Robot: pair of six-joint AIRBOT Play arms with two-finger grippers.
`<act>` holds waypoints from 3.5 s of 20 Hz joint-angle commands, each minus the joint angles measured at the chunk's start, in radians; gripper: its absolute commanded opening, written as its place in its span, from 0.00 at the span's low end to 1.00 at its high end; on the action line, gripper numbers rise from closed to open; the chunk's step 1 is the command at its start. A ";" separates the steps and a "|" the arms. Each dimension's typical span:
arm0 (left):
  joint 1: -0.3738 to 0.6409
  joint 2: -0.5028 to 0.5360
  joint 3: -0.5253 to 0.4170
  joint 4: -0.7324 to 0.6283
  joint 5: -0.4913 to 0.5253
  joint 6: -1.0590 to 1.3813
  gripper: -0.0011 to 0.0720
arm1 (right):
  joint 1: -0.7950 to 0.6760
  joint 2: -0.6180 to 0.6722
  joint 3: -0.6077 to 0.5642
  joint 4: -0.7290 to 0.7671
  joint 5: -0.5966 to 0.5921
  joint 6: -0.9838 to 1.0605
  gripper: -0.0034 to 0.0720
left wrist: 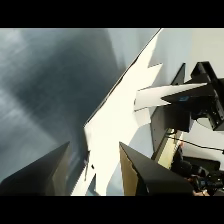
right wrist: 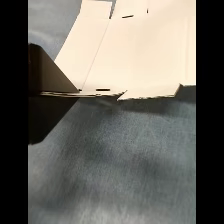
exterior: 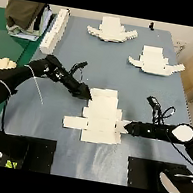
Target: Fold the box.
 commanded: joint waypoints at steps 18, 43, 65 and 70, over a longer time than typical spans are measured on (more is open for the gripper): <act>-0.089 -0.119 0.101 -0.023 -0.145 0.133 0.04 | 0.009 -0.012 0.000 0.027 -0.034 -0.005 0.05; -0.093 -0.087 0.134 -0.048 -0.081 0.283 0.03 | -0.026 -0.011 0.031 -0.057 -0.025 0.076 0.37; -0.291 0.297 -0.292 -0.098 0.437 0.925 0.03 | -0.249 -0.012 0.434 -0.230 0.138 0.299 0.51; -0.293 0.297 -0.330 -0.098 0.455 0.934 0.03 | -0.248 -0.012 0.434 -0.231 0.127 0.292 0.51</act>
